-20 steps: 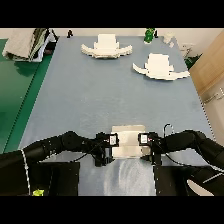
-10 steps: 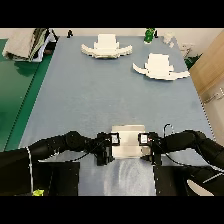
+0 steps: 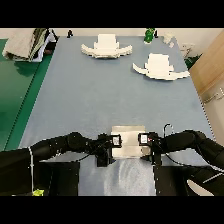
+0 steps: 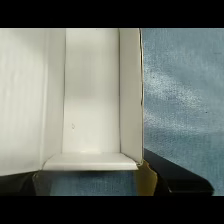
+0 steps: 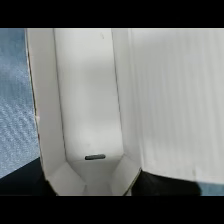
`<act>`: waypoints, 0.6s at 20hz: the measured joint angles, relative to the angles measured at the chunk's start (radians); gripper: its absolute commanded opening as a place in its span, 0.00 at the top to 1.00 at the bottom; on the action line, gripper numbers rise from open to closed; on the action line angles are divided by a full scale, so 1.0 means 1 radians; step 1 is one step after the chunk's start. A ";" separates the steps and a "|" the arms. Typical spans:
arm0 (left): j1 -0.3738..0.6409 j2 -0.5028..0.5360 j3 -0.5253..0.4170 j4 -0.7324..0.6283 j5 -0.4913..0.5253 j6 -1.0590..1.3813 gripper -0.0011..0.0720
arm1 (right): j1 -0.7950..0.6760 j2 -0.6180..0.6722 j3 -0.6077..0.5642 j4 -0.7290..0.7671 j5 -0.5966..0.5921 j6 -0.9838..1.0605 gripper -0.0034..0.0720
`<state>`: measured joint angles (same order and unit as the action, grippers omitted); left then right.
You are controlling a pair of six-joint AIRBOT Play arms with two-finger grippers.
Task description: Fold the box.
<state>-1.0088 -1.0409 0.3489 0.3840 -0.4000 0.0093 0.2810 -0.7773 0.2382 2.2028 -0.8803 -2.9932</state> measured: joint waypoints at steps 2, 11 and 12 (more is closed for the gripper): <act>-0.003 0.000 0.000 0.000 0.000 0.000 0.02 | 0.000 0.000 0.000 0.000 0.000 0.000 0.16; -0.007 -0.004 0.003 0.001 0.010 -0.015 0.19 | 0.000 0.000 0.000 0.000 0.000 0.000 0.16; -0.007 -0.005 0.004 0.002 0.012 -0.019 0.19 | 0.000 0.000 0.000 0.000 0.000 0.000 0.16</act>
